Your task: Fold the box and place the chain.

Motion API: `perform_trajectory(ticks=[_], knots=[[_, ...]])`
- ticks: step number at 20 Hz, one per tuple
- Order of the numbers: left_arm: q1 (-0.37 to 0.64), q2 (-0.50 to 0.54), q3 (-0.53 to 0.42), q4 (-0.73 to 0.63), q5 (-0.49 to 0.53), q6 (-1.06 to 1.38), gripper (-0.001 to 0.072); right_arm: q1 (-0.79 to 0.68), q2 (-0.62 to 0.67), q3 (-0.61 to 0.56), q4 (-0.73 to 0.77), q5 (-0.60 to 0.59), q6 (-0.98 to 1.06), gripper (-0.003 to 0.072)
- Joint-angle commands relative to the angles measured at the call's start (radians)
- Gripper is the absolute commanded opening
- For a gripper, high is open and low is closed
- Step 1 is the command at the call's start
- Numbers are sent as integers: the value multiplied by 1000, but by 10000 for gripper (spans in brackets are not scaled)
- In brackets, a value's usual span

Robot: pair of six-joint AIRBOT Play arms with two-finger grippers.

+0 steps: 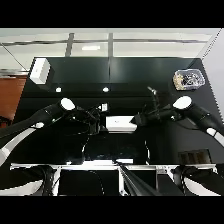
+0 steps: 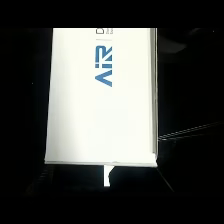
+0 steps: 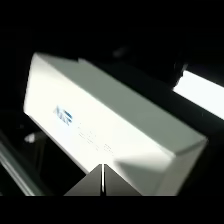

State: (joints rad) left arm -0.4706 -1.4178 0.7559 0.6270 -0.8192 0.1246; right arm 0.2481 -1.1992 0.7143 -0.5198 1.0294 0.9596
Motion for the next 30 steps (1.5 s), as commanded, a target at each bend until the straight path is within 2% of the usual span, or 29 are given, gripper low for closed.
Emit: perform_trajectory(ticks=[1,2,7,11,13,18,22,30], knots=[[1,1,0,1,6,2,596,-42,72,115,-41,137,2,20],[2,2,3,5,8,2,712,-71,104,145,-85,151,3,20],[4,89,53,144,-64,-58,710,-264,244,168,-211,181,58,20],[0,209,56,141,-86,-231,710,-362,269,168,-259,203,59,20],[-21,217,75,116,-80,-313,709,-369,269,168,-282,173,58,20],[-156,66,216,113,-46,-401,703,-371,268,168,-309,103,66,20],[-167,-71,329,113,-61,-447,704,-371,268,168,-354,117,65,20],[-176,-140,361,108,-179,-446,704,-370,268,168,-352,108,61,20]])
